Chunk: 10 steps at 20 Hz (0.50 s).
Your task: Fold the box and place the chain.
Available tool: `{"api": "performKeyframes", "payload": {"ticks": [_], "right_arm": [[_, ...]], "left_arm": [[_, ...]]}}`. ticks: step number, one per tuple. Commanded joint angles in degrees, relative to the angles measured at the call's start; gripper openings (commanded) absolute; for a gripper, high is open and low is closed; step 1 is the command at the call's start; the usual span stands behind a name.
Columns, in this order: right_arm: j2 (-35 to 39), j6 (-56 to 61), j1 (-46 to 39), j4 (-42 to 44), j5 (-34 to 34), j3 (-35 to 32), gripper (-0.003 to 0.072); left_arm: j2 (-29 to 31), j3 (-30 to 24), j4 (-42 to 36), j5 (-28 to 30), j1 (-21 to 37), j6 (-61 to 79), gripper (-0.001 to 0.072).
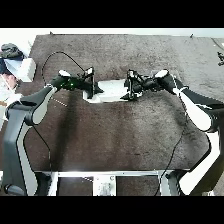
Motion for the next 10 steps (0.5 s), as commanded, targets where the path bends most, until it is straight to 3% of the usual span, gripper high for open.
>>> {"api": "performKeyframes", "payload": {"ticks": [1,10], "right_arm": [[-3.1,-0.1,0.0,-0.7,2.9,3.4,0.0697],[-4.2,-0.1,0.0,-1.0,3.4,3.7,0.0668]], "left_arm": [[0.0,0.0,0.0,0.0,0.0,-0.1,0.0011],[0.0,0.0,0.0,0.0,0.0,-0.1,0.0011]]}}
